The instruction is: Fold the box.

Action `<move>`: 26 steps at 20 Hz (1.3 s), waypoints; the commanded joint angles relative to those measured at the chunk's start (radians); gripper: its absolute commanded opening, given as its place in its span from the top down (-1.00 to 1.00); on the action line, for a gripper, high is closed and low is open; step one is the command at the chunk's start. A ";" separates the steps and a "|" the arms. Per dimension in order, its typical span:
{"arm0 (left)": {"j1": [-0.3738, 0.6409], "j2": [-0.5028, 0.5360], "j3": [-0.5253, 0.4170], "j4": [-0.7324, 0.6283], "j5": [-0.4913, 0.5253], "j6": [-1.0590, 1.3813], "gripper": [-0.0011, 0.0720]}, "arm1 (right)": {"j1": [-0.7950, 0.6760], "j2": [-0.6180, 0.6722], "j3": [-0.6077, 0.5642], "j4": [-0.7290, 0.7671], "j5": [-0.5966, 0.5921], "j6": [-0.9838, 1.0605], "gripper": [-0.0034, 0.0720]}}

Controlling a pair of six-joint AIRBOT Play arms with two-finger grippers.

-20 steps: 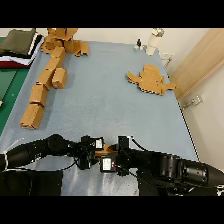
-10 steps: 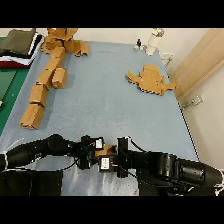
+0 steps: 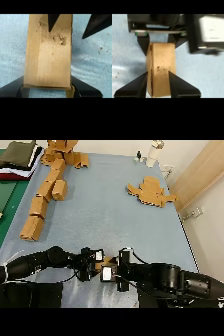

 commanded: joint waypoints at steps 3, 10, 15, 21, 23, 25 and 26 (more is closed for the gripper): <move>0.000 0.000 -0.001 0.000 0.000 0.000 -0.16 | -0.003 0.148 0.073 0.005 -0.177 0.427 -0.05; 0.000 0.000 -0.001 0.000 0.000 0.000 -0.16 | -0.003 0.177 -0.110 0.557 -0.119 0.932 0.91; 0.000 0.000 -0.001 0.000 0.000 0.000 -0.16 | -0.002 0.172 -0.319 0.789 0.650 0.965 0.91; 0.000 0.000 -0.001 0.000 0.000 0.000 -0.16 | -0.046 0.076 -0.318 0.763 0.747 0.970 0.91; 0.000 0.000 -0.001 0.000 0.000 0.000 -0.16 | -0.045 0.045 -0.318 0.763 0.739 0.970 0.91; 0.000 0.000 -0.001 0.000 0.000 0.000 -0.16 | -0.045 0.027 -0.318 0.763 0.720 0.969 0.91; 0.000 0.000 -0.001 0.000 0.000 0.000 -0.16 | -0.045 0.019 -0.318 0.760 0.715 0.969 0.91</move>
